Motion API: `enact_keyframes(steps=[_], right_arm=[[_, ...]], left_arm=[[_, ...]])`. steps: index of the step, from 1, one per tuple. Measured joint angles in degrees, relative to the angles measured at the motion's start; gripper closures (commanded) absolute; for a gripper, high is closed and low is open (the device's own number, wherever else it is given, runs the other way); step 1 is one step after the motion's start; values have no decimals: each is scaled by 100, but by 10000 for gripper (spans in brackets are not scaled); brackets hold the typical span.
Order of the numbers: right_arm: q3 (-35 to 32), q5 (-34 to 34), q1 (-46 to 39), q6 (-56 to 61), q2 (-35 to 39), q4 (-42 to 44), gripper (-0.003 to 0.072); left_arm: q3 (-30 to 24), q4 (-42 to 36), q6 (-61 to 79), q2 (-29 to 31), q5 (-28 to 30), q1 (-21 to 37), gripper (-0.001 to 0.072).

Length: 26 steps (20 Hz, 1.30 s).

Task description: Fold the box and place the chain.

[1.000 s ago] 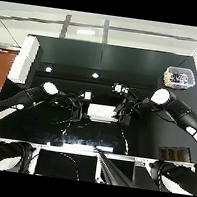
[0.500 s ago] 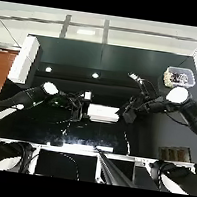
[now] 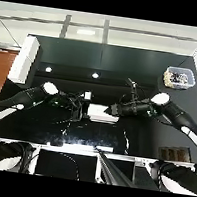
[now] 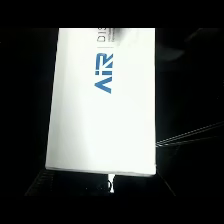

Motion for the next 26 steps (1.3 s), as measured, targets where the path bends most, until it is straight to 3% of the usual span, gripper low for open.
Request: enact_keyframes(steps=[6,15,16,17,18,24,26], right_arm=[[-11,-138,24,131,-352,-90,676],[153,2,-48,173,-302,-496,677],[251,129,-129,175,-212,-595,676],[380,280,-254,203,-59,-577,676],[505,490,-407,236,133,-564,677],[920,1217,-1993,809,1753,-1641,676],[951,1499,-2500,994,2120,-2068,676]], left_arm=[[0,2,4,-2,0,0,219],[0,-31,-4,-2,9,-2,215],[0,-35,-11,-2,7,0,212],[0,-35,-11,-2,7,0,149],[0,-33,-11,4,7,0,-11],[20,221,-240,470,-28,72,-7],[111,468,-673,717,-321,105,-6]])
